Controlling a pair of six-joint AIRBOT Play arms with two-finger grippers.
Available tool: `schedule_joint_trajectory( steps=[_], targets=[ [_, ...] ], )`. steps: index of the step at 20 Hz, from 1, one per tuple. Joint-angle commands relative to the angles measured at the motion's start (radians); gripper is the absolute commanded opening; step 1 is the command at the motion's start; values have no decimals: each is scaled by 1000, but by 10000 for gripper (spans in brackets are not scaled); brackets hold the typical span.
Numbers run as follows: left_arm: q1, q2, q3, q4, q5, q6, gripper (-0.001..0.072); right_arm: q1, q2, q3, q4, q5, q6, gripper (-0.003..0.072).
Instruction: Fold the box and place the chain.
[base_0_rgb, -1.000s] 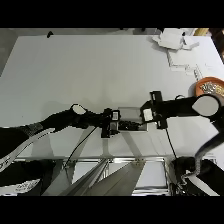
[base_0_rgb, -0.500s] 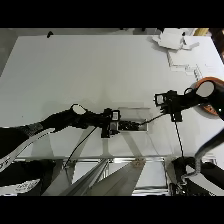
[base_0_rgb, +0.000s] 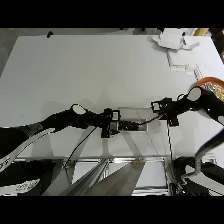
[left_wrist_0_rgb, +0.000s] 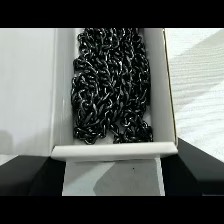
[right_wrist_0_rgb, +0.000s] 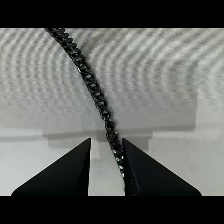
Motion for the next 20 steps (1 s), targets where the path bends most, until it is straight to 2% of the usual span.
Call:
schedule_joint_trajectory(
  steps=[1, 2, 3, 5, 7, 12, 14, 16, 20],
  targets=[
    [0, 0, 0, 0, 0, 0, 206, -1, -10, -19, 16, -47, -19, 210],
    [0, 0, 0, 0, 0, 0, 206, -1, -13, -19, 16, -47, -19, 144],
    [0, 0, 0, 0, 0, 0, 206, -1, -19, -19, 16, -47, -19, 111],
    [0, 0, 0, 0, 0, 0, 206, -1, -29, -19, 15, -44, -18, 106],
    [0, 0, 0, 0, 0, 0, 206, -1, -14, -19, 11, -26, 0, 19],
    [0, 0, 0, 0, 0, 0, 206, -1, 176, -19, 31, 56, 75, 19],
    [0, 0, 0, 0, 0, 0, 206, -1, 275, -19, 123, 96, 93, 19],
    [0, 0, 0, 0, 0, 0, 206, -1, 362, -19, 283, 152, 94, 19],
    [0, 0, 0, 0, 0, 0, 206, 0, 455, -19, 590, 305, 95, 20]
  ],
)
